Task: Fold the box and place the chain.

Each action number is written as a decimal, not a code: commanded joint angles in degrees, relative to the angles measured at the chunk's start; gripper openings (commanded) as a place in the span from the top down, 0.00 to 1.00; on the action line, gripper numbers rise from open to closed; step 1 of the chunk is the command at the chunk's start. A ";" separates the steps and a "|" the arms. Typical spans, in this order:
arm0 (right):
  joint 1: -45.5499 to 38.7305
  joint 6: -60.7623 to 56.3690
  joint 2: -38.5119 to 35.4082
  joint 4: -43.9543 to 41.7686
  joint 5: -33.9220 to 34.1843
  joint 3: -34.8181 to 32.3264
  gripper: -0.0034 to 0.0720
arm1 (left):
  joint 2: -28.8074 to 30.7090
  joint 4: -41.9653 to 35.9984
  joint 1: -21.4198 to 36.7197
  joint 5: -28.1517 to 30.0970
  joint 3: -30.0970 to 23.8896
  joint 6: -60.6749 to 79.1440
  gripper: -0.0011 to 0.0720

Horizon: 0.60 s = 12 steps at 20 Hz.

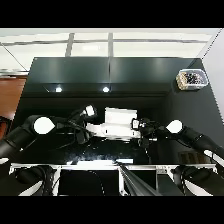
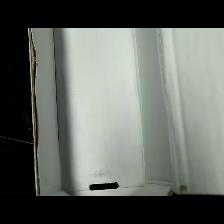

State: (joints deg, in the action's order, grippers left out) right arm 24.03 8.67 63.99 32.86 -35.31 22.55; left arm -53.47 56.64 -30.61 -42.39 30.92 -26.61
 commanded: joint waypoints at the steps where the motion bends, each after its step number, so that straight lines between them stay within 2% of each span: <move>1: 0.09 -0.02 0.00 0.00 -0.02 0.00 0.83 | -4.61 -0.85 -2.03 1.77 -0.02 11.37 0.01; 2: 0.13 0.00 0.02 0.04 -0.02 -0.02 0.83 | -6.45 -2.12 -2.01 1.62 0.50 14.75 0.04; 6: 0.13 -0.02 0.02 0.04 -0.02 -0.02 0.83 | -12.35 -10.82 -2.03 1.49 2.97 25.18 0.04; 10: 0.13 -0.02 0.02 0.04 -0.02 -0.02 0.83 | -14.82 -11.61 -2.03 0.61 5.05 25.11 0.05; 11: 0.13 -0.02 0.02 0.04 0.00 -0.02 0.83 | -14.82 -11.78 -2.01 -0.39 5.27 25.07 0.18; 12: 0.13 -0.02 0.02 0.04 0.00 -0.02 0.83 | -14.80 -11.78 -2.01 -1.66 5.38 24.94 0.41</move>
State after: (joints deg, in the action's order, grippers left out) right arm 24.10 8.64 63.99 32.91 -35.29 22.55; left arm -67.22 46.35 -32.60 -41.58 35.40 -3.16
